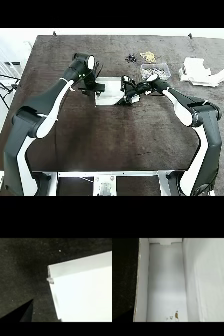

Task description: Fold the box and place the chain.

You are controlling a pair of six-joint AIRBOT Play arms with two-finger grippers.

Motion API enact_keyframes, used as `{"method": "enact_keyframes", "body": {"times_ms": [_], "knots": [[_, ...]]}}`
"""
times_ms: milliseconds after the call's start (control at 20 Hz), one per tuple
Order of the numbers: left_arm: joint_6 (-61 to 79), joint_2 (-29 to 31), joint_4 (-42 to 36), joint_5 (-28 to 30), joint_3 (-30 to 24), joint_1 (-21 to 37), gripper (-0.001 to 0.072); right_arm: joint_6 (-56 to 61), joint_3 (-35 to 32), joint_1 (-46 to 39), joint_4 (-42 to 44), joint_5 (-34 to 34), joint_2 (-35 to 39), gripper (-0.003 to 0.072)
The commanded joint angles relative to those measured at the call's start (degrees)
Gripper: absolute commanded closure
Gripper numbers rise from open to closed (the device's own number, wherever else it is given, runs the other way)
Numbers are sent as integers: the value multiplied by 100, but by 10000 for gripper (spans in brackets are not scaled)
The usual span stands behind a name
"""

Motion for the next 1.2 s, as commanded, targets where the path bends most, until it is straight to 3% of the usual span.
{"method": "enact_keyframes", "body": {"times_ms": [0, 300, 450, 600, 700, 950, 1150], "knots": [[302, 199, 61, -63, 20, 2, 208, 4, 0, -2, 4, 0, -2, 289], [1287, 1029, -15, 225, 0, 166, 208, 4, 0, -2, 2, 0, -2, 289], [2186, 1537, -295, 837, -13, 149, 209, 4, 0, 0, 4, 2, -2, 289], [3016, 1917, -315, 1010, -142, 173, 211, 4, 0, -2, 4, 0, -2, 289], [3471, 2114, -507, 1226, -509, 264, 211, 4, 0, -2, 4, 0, -2, 290], [6094, 2470, -3021, 1843, -1821, 1182, 211, 4, 0, -2, 4, 0, -2, 289], [8332, 2463, -3963, 2155, -3001, 1891, 212, 4, 0, -2, 4, 0, -2, 289]]}}
